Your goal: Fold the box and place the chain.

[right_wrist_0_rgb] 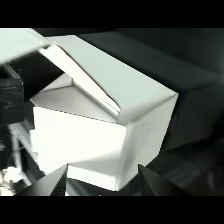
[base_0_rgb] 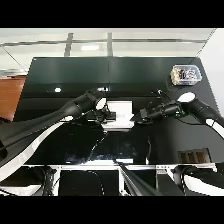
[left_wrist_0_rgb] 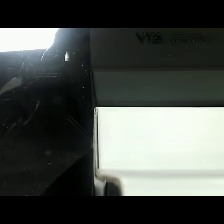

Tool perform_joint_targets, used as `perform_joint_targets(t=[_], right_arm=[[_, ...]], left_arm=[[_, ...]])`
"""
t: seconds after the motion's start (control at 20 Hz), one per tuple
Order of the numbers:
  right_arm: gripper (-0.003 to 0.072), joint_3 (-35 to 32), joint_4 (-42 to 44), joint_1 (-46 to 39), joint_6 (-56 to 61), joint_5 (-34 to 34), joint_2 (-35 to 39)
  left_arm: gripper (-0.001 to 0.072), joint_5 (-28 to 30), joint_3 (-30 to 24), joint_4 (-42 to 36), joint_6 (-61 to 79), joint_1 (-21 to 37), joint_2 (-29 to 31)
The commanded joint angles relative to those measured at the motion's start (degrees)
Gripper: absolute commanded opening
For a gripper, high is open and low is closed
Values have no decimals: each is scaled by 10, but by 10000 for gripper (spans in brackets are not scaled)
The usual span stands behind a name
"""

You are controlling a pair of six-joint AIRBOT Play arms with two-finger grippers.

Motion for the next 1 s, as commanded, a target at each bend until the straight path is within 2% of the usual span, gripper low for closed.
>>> perform_joint_targets(t=[0.0, 0.05, 0.1, 0.15, 0.75, 0.95], right_arm=[[490, 49, -84, 55, 93, -32, 0], [489, 61, -110, 70, 130, -38, 0], [442, 69, -134, 83, 157, -42, 0], [355, 77, -158, 98, 179, -46, 0], [355, 109, -421, 233, 473, -111, -10], [355, 158, -513, 276, 573, -86, -44]], left_arm=[[27, 0, 0, 0, 0, 0, 0], [27, 0, 0, 0, 0, 0, 0], [26, 0, 0, 0, 0, 0, 0], [26, 0, 0, 0, 0, 0, 0], [27, -8, 0, 0, 0, 0, 0], [27, -7, 0, 0, 0, 0, 0]])
